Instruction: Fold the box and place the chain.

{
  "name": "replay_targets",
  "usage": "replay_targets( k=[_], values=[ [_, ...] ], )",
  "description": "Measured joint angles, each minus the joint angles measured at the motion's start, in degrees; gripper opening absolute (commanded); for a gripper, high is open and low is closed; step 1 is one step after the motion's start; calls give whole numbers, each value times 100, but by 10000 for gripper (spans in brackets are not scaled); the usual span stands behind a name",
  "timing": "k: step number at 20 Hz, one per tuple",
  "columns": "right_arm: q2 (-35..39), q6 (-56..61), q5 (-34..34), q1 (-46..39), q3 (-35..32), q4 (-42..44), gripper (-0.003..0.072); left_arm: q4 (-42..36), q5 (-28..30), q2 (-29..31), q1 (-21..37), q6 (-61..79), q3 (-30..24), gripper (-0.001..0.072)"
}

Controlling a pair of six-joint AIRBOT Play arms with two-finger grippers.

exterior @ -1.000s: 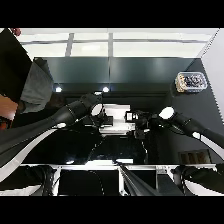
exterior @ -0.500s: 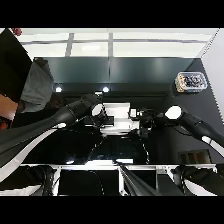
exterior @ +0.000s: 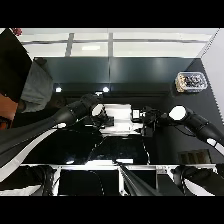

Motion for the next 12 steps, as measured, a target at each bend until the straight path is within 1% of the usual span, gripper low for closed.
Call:
replay_targets(
  k=[1, 2, 3, 4, 5, 6, 7, 10, 12],
  values=[
    [-20, -44, 9, 4, 0, 81, 560, 0, 2, 0, 0, 22, 0, 28],
    [-35, -105, 26, 20, 0, 131, 461, 0, 2, 0, 0, 59, 0, 28],
    [-52, -118, 39, 39, 0, 190, 421, 0, 2, 0, 0, 61, 0, 28],
    [-70, -151, 52, 72, 0, 238, 296, -2, 2, 0, 0, 76, 0, 28],
    [-87, -170, 66, 111, -2, 289, 197, -2, 4, 0, 0, 81, 0, 28],
    [-103, -173, 74, 155, -7, 310, 146, -2, 4, 0, 0, 90, 0, 28],
    [-125, -188, 70, 192, -7, 343, 118, -4, 4, 0, 0, 103, 0, 28],
    [-219, -210, 48, 271, -20, 553, 137, -11, 7, 0, 0, 105, 0, 28],
    [-328, -212, 39, 323, -28, 841, 134, -31, 7, 0, 0, 114, 0, 28]
  ],
)
